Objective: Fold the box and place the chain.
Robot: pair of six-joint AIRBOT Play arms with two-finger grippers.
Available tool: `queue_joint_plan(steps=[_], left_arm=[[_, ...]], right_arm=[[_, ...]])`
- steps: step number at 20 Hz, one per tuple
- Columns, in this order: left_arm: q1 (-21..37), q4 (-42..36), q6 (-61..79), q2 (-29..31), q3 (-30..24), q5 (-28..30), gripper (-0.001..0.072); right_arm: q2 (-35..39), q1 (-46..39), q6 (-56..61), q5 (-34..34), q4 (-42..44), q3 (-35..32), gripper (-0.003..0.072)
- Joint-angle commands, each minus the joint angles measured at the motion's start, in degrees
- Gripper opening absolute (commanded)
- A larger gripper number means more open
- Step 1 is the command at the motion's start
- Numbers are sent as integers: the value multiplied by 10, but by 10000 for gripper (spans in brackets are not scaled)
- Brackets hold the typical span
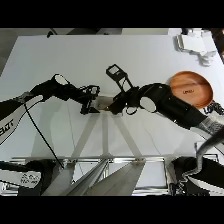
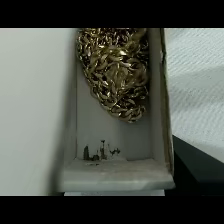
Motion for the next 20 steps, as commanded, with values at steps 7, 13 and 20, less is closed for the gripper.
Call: queue_joint_plan(steps=[7, 13, 20], left_arm=[[0, 0, 0, 0, 0, 0, 433], [0, 0, 0, 0, 0, 0, 433], [0, 0, 0, 0, 0, 0, 433]], right_arm=[[-14, -53, -28, 1, 9, 73, 450], [-36, -115, -29, -2, 28, 91, 451], [-118, -112, -386, 138, 355, 91, 452]])
